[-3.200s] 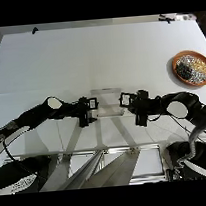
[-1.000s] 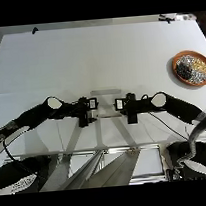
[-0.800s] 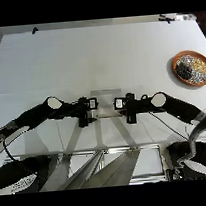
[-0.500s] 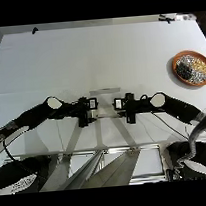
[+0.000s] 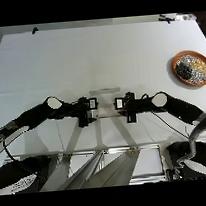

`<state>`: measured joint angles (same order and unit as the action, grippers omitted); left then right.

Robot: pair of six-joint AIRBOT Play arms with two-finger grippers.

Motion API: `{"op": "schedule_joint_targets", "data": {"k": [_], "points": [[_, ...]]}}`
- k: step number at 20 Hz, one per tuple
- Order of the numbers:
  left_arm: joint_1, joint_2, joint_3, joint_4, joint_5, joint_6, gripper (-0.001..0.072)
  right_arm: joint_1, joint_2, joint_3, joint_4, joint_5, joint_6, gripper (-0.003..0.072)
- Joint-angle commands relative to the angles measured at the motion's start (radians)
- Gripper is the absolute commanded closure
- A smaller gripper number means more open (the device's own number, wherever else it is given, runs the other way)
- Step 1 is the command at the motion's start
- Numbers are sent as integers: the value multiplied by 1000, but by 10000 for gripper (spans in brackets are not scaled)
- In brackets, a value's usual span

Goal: Fold the box and place the chain.

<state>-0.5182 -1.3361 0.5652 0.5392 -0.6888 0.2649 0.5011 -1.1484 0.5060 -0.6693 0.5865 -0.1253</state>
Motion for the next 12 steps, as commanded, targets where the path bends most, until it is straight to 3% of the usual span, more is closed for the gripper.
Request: {"op": "schedule_joint_targets", "data": {"k": [1, 5, 8, 12], "points": [[-1, -1, 0, 0, 0, 0, 437, -63, 92, 0, -161, 84, 157, 466], [-1, -1, 0, 0, 0, 0, 437, -161, 246, 0, -286, 222, 385, 470], [0, -1, 0, 0, 0, 0, 437, -255, 319, 0, -358, 325, 640, 676], [0, -1, 0, 0, 0, 0, 437, -396, 329, -1, -423, 420, 1094, 674]]}}
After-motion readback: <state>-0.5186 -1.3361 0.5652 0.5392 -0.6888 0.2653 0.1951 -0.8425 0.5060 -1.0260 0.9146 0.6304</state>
